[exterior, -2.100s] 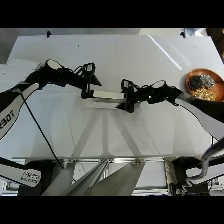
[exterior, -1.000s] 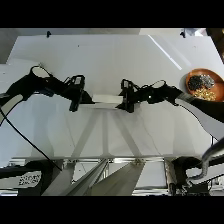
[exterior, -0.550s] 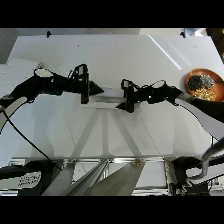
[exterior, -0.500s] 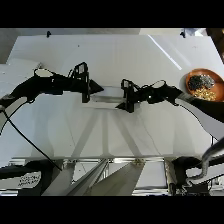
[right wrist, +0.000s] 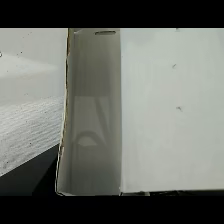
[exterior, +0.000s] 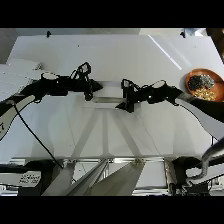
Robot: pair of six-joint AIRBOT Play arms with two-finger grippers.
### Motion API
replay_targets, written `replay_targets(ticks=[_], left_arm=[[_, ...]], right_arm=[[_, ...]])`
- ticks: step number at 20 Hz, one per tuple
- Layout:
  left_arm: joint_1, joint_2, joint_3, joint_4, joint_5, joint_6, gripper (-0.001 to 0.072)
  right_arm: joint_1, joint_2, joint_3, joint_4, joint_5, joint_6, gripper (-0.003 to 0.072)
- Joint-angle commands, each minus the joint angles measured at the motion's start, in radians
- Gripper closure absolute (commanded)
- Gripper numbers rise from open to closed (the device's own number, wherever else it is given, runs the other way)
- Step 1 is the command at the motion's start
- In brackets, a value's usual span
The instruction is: Fold the box and place the chain.
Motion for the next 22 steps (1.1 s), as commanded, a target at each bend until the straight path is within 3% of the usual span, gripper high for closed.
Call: replay_targets(ticks=[1, 6, 10, 11, 12, 14, 16, 18, 22], left_arm=[[0.018, 0.035, 0.0, -0.004, -0.031, 0.002, 0.0699], [0.127, 0.148, 0.0, 0.031, -0.268, 0.003, 0.0691], [0.175, 0.173, 0.0, 0.369, -0.332, 0.005, 0.0615], [0.175, 0.173, -0.001, 0.457, -0.333, 0.001, 0.0614], [0.172, 0.173, -0.005, 0.518, -0.331, 0.001, 0.0564], [0.172, 0.172, -0.026, 0.535, -0.304, 0.001, 0.0306], [0.166, 0.171, -0.045, 0.536, -0.256, 0.003, 0.0288], [0.149, 0.16, -0.053, 0.536, -0.221, 0.018, 0.0189], [0.087, 0.129, -0.054, 0.535, -0.14, 0.095, 0.0191]], right_arm=[[0.0, 0.0, 0.001, -0.002, -0.001, 0.0, 0.0272], [0.0, 0.0, 0.001, -0.002, -0.001, 0.0, 0.0272], [0.0, 0.0, 0.001, -0.002, -0.001, 0.0, 0.0272], [0.0, 0.0, 0.001, -0.002, -0.001, 0.0, 0.0272], [0.0, 0.0, 0.001, -0.002, -0.001, 0.0, 0.0272], [0.0, 0.0, 0.001, -0.002, -0.001, 0.0, 0.0272], [0.0, 0.0, 0.001, -0.002, -0.001, 0.0, 0.0272], [0.0, 0.0, 0.001, -0.002, -0.001, 0.0, 0.0272], [0.0, 0.0, 0.001, -0.002, -0.001, 0.0, 0.0272]])
